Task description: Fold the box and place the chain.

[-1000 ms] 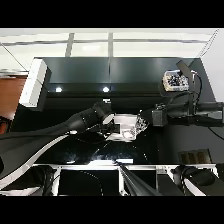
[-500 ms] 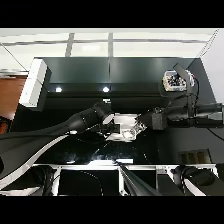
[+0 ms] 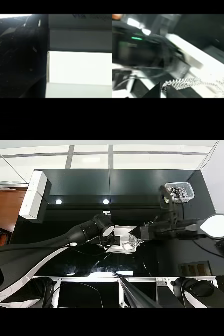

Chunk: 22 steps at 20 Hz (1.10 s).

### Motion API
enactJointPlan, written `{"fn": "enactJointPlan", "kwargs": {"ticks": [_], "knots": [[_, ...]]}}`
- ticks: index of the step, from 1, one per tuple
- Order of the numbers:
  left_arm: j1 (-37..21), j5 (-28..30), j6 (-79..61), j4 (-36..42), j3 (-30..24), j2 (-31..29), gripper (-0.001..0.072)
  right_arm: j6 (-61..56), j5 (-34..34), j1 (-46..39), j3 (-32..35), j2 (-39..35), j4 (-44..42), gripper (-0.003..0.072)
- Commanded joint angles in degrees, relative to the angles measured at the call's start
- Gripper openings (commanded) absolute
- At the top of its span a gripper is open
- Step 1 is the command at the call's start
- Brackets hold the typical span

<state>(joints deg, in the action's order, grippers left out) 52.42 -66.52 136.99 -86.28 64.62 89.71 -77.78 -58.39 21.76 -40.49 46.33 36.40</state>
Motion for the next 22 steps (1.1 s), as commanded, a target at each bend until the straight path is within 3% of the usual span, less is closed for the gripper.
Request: {"fn": "enactJointPlan", "kwargs": {"ticks": [1,2,3,6,8,12,13,17,22], "knots": [[0.0,0.0,0.0,-0.1,0.1,0.0,0.0033,0.5,5.3,0.2,7.0,1.4,1.6,0.0086],[0.0,0.0,0.0,-0.1,0.1,0.0,0.0033,0.5,4.8,0.2,7.6,1.7,1.6,0.0393],[0.0,0.0,0.0,0.0,0.1,0.0,0.0033,1.2,3.3,0.1,7.5,1.7,1.8,0.0600],[0.0,0.0,0.0,-0.1,0.1,0.0,0.0033,8.7,-3.9,-6.3,4.9,1.4,3.7,0.0609],[0.0,0.0,0.0,0.0,0.1,0.0,0.0033,20.2,-5.6,-13.3,4.1,0.8,7.7,0.0608],[0.0,0.1,0.0,0.0,0.1,0.0,0.0033,45.4,3.0,-16.9,8.8,1.4,24.1,0.0609],[0.0,0.0,0.0,0.0,0.1,0.0,0.0033,53.2,4.7,-16.2,10.8,2.3,23.4,0.0641],[0.0,0.0,0.0,0.0,0.1,0.0,0.0033,78.9,6.4,-10.8,12.7,9.9,14.1,0.0642],[0.0,0.0,0.0,0.0,0.1,0.0,0.0033,91.0,10.8,-8.7,12.7,16.2,3.4,0.0641]]}}
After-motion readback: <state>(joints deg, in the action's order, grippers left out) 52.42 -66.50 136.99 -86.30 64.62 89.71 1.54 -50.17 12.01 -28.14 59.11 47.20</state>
